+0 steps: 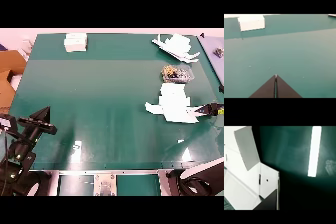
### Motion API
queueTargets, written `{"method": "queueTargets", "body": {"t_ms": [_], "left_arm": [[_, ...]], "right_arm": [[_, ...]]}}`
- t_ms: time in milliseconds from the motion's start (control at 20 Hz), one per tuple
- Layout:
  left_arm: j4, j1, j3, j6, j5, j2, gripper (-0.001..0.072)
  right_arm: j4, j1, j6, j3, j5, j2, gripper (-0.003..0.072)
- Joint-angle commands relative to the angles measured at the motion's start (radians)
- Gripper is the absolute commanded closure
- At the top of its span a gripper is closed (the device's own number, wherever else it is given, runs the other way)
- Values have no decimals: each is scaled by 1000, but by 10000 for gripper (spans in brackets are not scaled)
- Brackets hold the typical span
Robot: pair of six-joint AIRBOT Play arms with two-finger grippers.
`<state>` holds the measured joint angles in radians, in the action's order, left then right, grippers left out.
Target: Fold the box and place the chain.
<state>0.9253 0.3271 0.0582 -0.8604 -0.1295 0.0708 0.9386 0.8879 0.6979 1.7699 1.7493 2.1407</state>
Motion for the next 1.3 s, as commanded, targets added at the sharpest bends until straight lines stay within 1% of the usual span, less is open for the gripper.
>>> {"method": "queueTargets", "body": {"t_ms": [0, 200, 350, 500, 650, 800, 950, 1100, 1250], "left_arm": [[-1, 0, 0, -1, 46, -1, 690], [-1, 0, 0, -1, 116, -1, 690], [-1, 0, 0, -1, 122, -1, 690], [-1, 0, 0, -1, 122, -1, 690], [-1, 0, 0, -1, 122, -1, 690], [-1, 0, 0, -1, 122, -1, 690], [-1, 0, 0, -2, 122, -1, 690], [-1, 0, 0, -2, 122, -1, 690], [-1, 0, 0, -2, 122, -1, 690]], "right_arm": [[-126, -18, 31, -4, 92, -36, 681], [-164, -118, 71, -66, 81, -205, 682], [-262, -210, 88, -177, 22, -367, 682], [-280, -332, 144, -369, -148, -559, 682], [-311, -465, 171, -558, -287, -693, 682], [-323, -616, 200, -689, -422, -735, 682], [-320, -777, 200, -756, -600, -735, 682], [-318, -861, 233, -821, -806, -735, 682], [-318, -912, 252, -895, -939, -735, 682]]}}
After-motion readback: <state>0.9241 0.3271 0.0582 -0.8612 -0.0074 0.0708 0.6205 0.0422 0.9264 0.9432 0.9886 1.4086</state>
